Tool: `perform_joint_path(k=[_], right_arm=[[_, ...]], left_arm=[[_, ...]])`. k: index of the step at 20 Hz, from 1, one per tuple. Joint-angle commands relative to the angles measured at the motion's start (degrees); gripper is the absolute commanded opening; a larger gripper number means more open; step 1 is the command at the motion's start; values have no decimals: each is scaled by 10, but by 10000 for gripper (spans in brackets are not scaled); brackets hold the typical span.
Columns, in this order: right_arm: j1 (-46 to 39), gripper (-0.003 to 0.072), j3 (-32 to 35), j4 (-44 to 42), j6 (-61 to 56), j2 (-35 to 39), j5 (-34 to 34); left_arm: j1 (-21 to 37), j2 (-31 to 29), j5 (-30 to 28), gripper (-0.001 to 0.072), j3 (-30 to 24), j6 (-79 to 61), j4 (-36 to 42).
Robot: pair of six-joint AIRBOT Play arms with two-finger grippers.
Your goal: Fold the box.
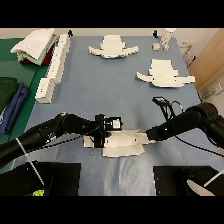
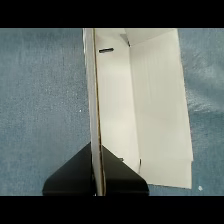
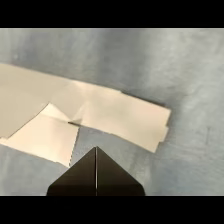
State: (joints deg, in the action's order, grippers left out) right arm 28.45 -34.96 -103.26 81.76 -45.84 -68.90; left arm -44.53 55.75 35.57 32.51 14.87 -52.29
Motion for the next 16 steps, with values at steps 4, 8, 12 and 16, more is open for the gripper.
perform_joint_path(k=[4,8,12,16], right_arm=[[58,0,8,70,-54,19,15],[58,0,7,70,-54,19,30],[58,1,7,70,-54,19,40],[58,0,7,70,-54,19,40]], left_arm=[[0,0,-7,16,0,0,0],[0,0,13,16,10,0,0],[0,0,23,16,24,-14,0],[0,0,30,16,25,-18,0]])
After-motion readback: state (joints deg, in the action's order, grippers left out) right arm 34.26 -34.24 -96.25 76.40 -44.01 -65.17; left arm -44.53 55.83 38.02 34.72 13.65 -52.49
